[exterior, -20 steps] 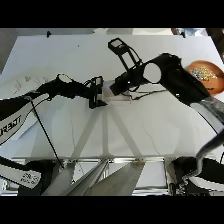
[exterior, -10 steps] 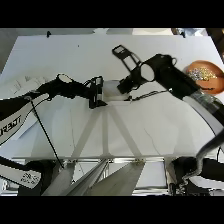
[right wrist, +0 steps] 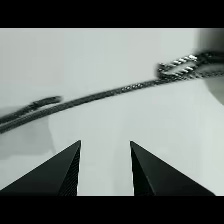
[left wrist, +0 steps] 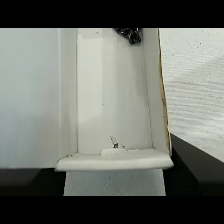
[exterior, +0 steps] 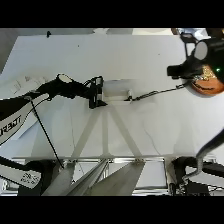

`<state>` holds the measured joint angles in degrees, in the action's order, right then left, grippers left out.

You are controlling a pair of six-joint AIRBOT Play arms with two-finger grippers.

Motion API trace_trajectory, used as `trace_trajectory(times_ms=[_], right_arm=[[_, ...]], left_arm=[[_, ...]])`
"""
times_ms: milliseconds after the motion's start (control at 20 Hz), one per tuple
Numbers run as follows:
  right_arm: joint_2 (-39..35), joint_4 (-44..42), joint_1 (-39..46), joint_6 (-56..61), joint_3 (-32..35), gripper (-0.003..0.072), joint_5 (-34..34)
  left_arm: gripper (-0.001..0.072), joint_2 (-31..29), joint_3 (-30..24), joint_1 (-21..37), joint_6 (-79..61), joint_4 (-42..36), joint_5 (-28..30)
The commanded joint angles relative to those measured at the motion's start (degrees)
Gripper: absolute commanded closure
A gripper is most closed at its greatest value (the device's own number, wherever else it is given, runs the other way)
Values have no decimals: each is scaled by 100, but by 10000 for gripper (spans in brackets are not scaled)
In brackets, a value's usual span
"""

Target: Fold the box and place the chain.

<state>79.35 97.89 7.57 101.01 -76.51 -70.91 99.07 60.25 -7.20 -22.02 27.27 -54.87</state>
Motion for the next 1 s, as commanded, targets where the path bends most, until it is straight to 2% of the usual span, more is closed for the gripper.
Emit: trace_trajectory(times_ms=[0,200,250,300,400,700,950], right_arm=[[66,48,804,636,4,334,-24],[514,39,1078,999,4,324,-28],[713,46,1075,997,4,256,-20],[918,44,1075,1001,4,244,2],[1252,59,1078,1084,4,244,175],[1805,153,1093,2103,2,265,1580],[2118,151,1327,2369,2,269,1786]], left_arm=[[317,2,2,-2,-2,2,2],[317,2,2,-2,-2,2,0],[317,2,2,-2,-2,2,0],[317,2,2,-2,0,2,2],[317,2,2,-2,-2,2,0],[317,2,2,-2,-2,2,2],[317,2,2,-2,-2,2,0]])
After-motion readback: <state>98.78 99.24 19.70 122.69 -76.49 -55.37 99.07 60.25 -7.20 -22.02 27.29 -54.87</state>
